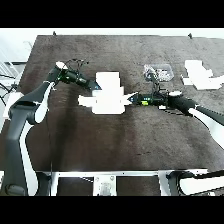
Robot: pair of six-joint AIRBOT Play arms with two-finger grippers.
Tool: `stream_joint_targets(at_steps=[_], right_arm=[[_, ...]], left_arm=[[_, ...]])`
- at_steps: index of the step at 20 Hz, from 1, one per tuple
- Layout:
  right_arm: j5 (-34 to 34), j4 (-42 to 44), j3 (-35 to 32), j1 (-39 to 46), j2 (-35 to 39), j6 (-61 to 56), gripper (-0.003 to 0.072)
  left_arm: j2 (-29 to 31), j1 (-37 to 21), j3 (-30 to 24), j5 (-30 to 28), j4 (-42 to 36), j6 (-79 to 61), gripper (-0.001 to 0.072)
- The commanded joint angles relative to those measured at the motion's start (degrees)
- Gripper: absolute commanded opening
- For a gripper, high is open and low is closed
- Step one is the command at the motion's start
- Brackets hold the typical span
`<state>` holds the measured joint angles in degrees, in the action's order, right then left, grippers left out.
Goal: Fold the box and place the chain.
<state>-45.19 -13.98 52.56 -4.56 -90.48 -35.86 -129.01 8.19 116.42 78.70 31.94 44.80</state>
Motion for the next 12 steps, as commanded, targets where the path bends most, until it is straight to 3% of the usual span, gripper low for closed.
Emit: stream_joint_targets(at_steps=[1,7,8,10,12], right_arm=[[0.0,0.0,0.1,0.0,0.0,0.0,0.0006],[0.0,0.0,0.1,0.0,0.0,0.1,0.0006],[0.0,0.0,0.1,0.0,0.0,0.2,0.0006],[0.0,-0.1,0.1,0.0,0.0,0.2,0.0006],[0.0,-0.1,0.1,0.0,0.0,0.2,0.0006]], left_arm=[[0.0,0.0,0.1,2.0,0.3,-1.4,0.0470],[0.0,-0.5,0.1,3.6,0.6,-2.8,0.0465],[0.0,-0.8,0.1,3.5,0.5,-2.8,0.0336],[0.0,-0.8,0.1,3.3,0.4,-3.0,0.0328],[0.0,-0.8,0.1,3.3,0.1,-3.3,0.0235]])
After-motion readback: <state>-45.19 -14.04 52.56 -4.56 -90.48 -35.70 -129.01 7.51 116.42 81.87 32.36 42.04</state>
